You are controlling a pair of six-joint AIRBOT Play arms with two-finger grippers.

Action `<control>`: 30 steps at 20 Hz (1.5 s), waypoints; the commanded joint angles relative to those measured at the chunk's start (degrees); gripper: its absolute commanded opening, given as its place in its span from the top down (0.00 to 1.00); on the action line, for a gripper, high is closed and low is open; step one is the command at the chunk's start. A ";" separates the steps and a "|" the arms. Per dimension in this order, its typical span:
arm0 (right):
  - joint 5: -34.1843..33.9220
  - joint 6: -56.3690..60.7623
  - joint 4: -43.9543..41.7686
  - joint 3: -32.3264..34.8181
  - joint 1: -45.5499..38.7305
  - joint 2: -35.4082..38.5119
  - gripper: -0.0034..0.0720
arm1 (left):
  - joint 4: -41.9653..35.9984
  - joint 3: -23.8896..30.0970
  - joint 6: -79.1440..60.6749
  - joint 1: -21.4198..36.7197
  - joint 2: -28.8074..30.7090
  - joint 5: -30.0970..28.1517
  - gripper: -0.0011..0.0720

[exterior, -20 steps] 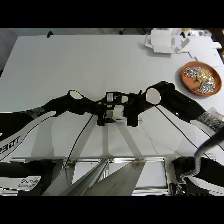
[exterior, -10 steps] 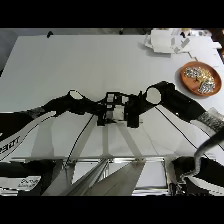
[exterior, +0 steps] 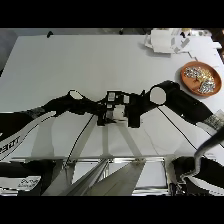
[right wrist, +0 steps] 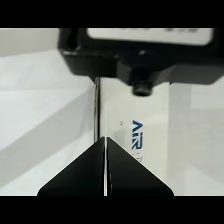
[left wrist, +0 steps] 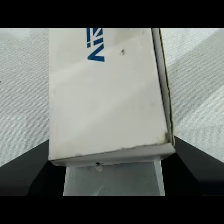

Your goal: Fold the box and place the chain.

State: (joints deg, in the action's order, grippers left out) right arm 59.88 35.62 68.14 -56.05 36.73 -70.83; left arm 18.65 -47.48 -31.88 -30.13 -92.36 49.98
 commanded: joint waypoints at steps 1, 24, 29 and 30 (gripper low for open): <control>-2.82 0.55 -0.07 0.02 0.04 -0.59 0.93 | 0.02 -0.02 0.00 0.02 0.04 -0.04 0.64; -4.68 3.98 -0.66 6.54 -0.31 0.92 0.93 | 0.02 -0.02 0.00 0.02 0.04 -0.04 0.64; 0.90 20.87 4.20 6.56 -6.69 10.49 0.93 | 0.02 -0.02 0.00 0.02 0.04 -0.04 0.64; 4.61 25.57 5.81 6.56 -8.76 12.37 0.93 | 0.00 -0.02 0.00 0.02 0.04 -0.04 0.64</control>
